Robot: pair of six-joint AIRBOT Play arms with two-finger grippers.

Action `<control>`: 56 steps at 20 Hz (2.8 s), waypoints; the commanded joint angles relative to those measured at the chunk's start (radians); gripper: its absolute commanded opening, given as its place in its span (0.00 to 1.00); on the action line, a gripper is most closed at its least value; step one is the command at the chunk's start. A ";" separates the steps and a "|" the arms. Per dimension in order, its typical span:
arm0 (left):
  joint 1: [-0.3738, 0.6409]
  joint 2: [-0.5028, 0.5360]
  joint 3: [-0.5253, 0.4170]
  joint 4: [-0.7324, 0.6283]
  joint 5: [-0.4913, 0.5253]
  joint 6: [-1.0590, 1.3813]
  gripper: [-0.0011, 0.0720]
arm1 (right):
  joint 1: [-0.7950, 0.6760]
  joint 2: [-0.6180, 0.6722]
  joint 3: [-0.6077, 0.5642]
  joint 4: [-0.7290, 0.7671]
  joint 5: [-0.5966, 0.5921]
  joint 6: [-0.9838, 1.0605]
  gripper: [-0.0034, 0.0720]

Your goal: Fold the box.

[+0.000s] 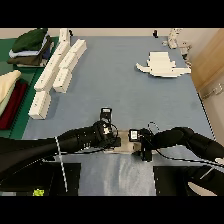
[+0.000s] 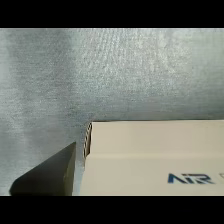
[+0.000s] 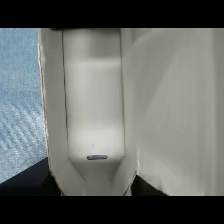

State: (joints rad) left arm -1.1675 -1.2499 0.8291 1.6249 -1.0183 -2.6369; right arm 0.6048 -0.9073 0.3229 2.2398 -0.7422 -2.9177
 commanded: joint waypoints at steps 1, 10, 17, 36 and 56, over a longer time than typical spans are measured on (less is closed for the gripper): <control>-0.017 -0.004 0.002 0.018 -0.024 -0.001 0.47 | 0.000 0.000 0.000 0.000 0.000 0.000 0.74; -0.018 -0.004 0.002 0.017 -0.029 0.000 0.04 | 0.000 0.000 0.000 0.000 0.000 0.000 0.74; -0.017 -0.004 0.002 0.014 -0.029 0.002 0.67 | 0.000 0.000 0.000 0.000 0.000 0.000 0.74; -0.016 -0.004 0.002 0.018 0.016 0.012 0.68 | 0.000 0.000 0.000 0.000 0.000 0.000 0.74; -0.024 -0.067 0.056 0.063 -0.071 -0.032 0.66 | 0.000 0.000 0.000 0.000 0.000 0.000 0.74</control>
State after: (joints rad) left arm -1.1915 -1.3067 0.8791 1.6726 -1.0817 -2.6686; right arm 0.6048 -0.9073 0.3229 2.2395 -0.7425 -2.9177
